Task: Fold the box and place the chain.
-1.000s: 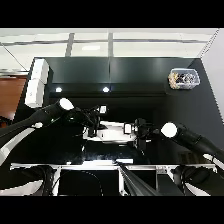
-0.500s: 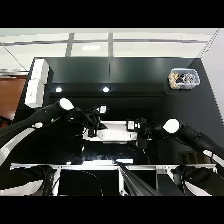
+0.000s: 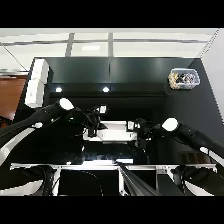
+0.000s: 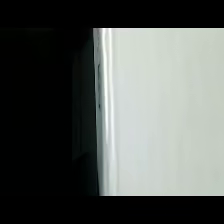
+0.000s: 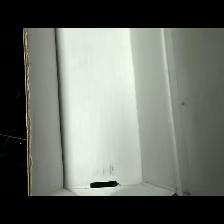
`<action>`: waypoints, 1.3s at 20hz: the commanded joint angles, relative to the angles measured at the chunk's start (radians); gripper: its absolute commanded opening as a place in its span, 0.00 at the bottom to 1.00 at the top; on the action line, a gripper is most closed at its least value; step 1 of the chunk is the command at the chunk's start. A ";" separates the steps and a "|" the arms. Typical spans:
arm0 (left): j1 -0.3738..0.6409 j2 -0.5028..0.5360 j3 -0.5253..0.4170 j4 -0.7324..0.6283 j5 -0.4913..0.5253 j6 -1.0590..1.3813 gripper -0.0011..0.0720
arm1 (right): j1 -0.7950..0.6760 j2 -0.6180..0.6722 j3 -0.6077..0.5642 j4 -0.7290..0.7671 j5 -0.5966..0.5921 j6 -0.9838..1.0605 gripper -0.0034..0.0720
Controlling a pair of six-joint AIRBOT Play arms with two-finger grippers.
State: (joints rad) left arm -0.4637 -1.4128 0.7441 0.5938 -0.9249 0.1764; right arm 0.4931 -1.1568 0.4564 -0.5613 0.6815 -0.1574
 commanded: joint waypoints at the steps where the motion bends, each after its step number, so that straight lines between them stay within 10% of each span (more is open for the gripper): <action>1: 0.000 0.000 0.000 0.000 0.001 -0.001 0.05 | -0.001 -0.013 -0.001 -0.016 -0.001 -0.005 0.97; 9: 0.000 0.000 0.000 0.000 0.000 -0.001 0.05 | -0.001 -0.022 -0.001 -0.016 -0.011 -0.004 0.97; 13: 0.000 0.002 0.000 0.001 0.000 -0.002 0.06 | -0.001 -0.022 -0.001 -0.019 -0.038 -0.004 0.69; 16: 0.005 0.016 0.001 0.026 0.001 -0.045 0.46 | -0.001 -0.023 -0.001 -0.019 -0.037 -0.004 0.61; 19: 0.026 0.074 0.002 0.137 -0.004 -0.122 0.58 | -0.001 -0.023 -0.001 -0.019 -0.038 -0.004 0.61; 24: 0.036 0.260 0.002 0.373 -0.049 -0.405 0.57 | -0.001 -0.023 -0.001 -0.011 -0.087 0.045 0.61; 26: 0.035 0.320 0.002 0.389 -0.094 -0.496 0.37 | 0.000 -0.023 -0.001 -0.012 -0.087 0.045 0.61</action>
State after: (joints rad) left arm -0.4305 -1.1790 0.7448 0.8913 -0.9676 -0.1543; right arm 0.4931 -1.1790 0.4561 -0.5747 0.6147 -0.1276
